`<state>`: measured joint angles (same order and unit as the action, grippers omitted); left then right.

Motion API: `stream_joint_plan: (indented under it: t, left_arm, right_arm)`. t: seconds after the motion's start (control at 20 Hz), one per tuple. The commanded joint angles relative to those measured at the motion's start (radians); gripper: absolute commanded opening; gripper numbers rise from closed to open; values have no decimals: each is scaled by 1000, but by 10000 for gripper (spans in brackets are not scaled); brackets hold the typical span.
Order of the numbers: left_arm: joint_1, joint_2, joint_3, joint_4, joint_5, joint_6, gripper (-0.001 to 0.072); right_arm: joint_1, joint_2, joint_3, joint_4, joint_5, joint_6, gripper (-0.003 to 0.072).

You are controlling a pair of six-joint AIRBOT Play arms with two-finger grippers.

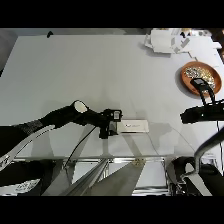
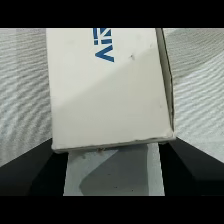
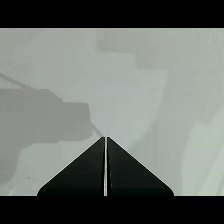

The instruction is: Fold the box and place the chain.

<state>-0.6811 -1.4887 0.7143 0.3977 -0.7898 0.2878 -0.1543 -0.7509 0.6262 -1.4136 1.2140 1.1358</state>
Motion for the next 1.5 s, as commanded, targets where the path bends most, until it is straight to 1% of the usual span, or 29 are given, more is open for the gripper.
stream_joint_plan:
  t: [0.0,0.1,0.25,0.35,0.45,0.55,0.65,0.75,0.85,1.0,1.1,1.2,1.3,1.35,1.45]
  left_arm:
    - [2,9,0,-2,0,0,3]
    - [21,58,0,42,21,-7,3]
    - [102,202,0,94,91,-157,2]
    - [199,321,0,175,94,-286,1]
    - [311,417,0,295,96,-426,0]
    - [442,494,-10,413,98,-589,-2]
    - [582,548,-36,479,100,-683,-3]
    - [725,581,-68,498,104,-743,-4]
    - [856,615,-115,497,133,-796,-4]
    - [1022,668,-201,498,150,-893,-4]
    - [1107,686,-259,520,119,-993,-3]
    - [1150,682,-309,579,102,-1065,-1]
    - [1155,674,-347,654,77,-1109,1]
    - [1153,669,-353,684,42,-1108,1]
    - [1153,661,-355,691,-40,-1108,2]
  right_arm:
    - [-1,1,1,0,0,1,20]
    - [-1,1,1,0,0,1,20]
    - [-1,1,1,0,0,1,20]
    - [-1,1,1,0,0,1,20]
    - [-1,1,1,0,0,1,20]
    - [-1,1,1,0,0,1,20]
    - [-1,1,1,0,0,1,20]
    - [-1,1,1,0,0,1,20]
    - [-1,1,1,0,0,1,20]
    - [-1,1,1,0,1,1,20]
    - [-1,1,1,0,0,1,20]
    - [-1,1,1,0,0,1,20]
    - [-1,1,1,0,0,1,20]
    - [-1,1,1,0,0,1,20]
    - [-1,1,1,0,0,1,20]
